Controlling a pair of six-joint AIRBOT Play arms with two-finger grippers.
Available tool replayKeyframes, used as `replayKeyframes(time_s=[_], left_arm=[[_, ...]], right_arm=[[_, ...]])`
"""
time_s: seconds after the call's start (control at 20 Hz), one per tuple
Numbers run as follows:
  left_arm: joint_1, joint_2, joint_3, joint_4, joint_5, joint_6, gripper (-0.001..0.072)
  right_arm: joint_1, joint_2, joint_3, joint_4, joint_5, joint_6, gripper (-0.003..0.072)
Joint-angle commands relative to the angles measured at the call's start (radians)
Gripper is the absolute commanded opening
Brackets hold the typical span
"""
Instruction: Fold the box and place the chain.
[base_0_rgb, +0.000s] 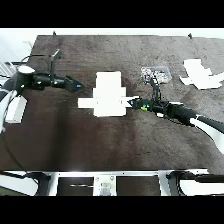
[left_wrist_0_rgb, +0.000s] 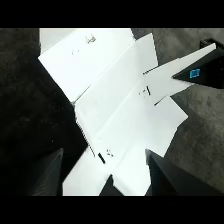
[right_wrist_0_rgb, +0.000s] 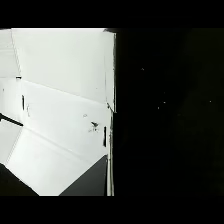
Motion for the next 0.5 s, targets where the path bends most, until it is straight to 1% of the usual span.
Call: replayKeyframes(time_s=[0.0, 0.1, 0.25, 0.35, 0.45], left_arm=[[-0.060, -0.145, 0.173, 0.045, -0.024, -0.065, 0.0623], [-0.082, -0.220, 0.275, 0.073, -0.035, -0.108, 0.0623], [-0.102, -0.323, 0.408, 0.089, -0.087, -0.151, 0.0622], [-0.119, -0.367, 0.468, 0.111, -0.098, -0.164, 0.0622], [-0.128, -0.397, 0.502, 0.127, -0.102, -0.172, 0.0622]], right_arm=[[0.001, 0.001, -0.001, 0.010, -0.001, -0.016, 0.0009], [0.002, 0.001, -0.001, 0.010, 0.000, -0.016, 0.0009], [0.002, 0.000, -0.001, 0.010, 0.000, -0.021, 0.0010], [0.002, 0.000, -0.001, 0.010, 0.000, -0.027, 0.0010], [0.002, 0.000, -0.001, 0.010, 0.001, -0.027, 0.0010]])
